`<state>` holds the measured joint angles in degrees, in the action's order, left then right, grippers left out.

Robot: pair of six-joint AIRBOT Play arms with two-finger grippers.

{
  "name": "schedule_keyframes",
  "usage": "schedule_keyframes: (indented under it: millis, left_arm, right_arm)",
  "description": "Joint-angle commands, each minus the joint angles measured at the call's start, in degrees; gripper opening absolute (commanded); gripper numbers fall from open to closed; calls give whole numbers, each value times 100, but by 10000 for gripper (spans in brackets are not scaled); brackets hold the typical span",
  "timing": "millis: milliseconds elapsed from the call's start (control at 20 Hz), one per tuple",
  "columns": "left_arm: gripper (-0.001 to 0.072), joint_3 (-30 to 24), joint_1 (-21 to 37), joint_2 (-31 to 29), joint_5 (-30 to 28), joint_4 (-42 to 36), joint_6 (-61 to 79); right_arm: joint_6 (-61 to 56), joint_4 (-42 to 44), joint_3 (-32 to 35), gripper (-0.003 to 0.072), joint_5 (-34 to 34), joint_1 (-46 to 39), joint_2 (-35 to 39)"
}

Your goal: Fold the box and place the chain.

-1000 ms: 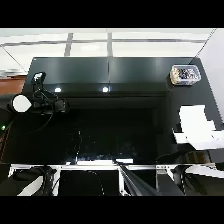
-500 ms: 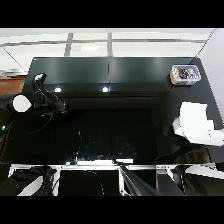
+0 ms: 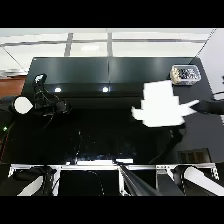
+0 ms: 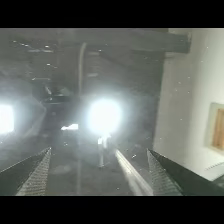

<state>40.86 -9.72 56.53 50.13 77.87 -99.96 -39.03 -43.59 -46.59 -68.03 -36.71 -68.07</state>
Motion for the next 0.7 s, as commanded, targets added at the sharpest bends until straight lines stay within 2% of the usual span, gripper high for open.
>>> schedule_keyframes:
  millis: [0, 100, 200, 300, 450, 650]
  left_arm:
    - [711, -50, -83, 63, -120, -621, 155]
    - [711, -48, -188, 184, -177, -1366, 599]
    - [711, -44, -192, 382, -197, -2924, 2013]
    - [710, -31, -195, 699, -170, -4172, 3224]
    - [711, 278, -195, 1504, 94, -4739, 3823]
    - [710, 1060, -306, 2608, 590, -4728, 3825]
  right_arm:
    - [0, 1700, 1027, 16, 560, 1086, 551]
    - [87, 2479, 1823, 16, 1158, 1838, 887]
    - [234, 3283, 2490, 16, 1869, 2656, 1154]
    - [293, 3536, 2769, 16, 2345, 3346, 1198]
    - [289, 3469, 2798, 16, 2636, 3921, 1198]
    - [289, 3475, 2798, 16, 2549, 4004, 1198]
